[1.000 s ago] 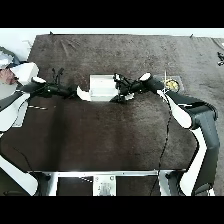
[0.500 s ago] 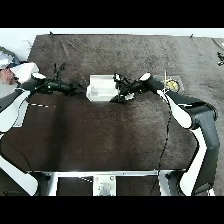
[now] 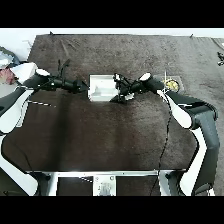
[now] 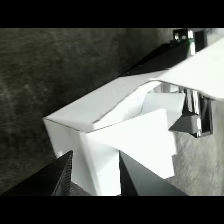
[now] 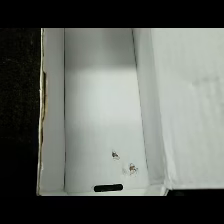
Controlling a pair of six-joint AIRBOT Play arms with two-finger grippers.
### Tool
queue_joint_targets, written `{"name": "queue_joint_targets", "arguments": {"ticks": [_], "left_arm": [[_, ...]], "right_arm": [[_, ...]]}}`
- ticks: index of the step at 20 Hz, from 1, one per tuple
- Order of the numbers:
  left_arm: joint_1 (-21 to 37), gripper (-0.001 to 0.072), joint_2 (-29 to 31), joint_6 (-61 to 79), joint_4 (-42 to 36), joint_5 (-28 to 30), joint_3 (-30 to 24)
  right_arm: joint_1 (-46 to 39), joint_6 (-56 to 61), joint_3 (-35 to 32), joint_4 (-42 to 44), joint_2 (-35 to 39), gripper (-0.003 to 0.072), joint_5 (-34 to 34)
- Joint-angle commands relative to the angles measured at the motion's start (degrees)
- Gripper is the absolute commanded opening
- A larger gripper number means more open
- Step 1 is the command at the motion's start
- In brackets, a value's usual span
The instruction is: Fold the box and place the chain.
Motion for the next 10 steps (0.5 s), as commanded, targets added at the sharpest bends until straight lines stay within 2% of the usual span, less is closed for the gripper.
{"name": "queue_joint_targets", "arguments": {"ticks": [1,4,10], "left_arm": [[-1.60,0.0319,0.07,-4.02,5.11,-0.61,1.97],[-3.32,0.0320,0.04,-9.31,12.37,-1.33,5.01],[-5.33,0.0319,0.07,-15.26,16.06,-2.47,7.19]], "right_arm": [[-0.02,0.02,0.02,0.00,0.04,0.0118,0.00],[-0.02,0.02,0.02,0.00,0.04,0.0119,0.02],[-0.02,0.02,0.02,0.00,0.04,0.0119,0.02]]}}
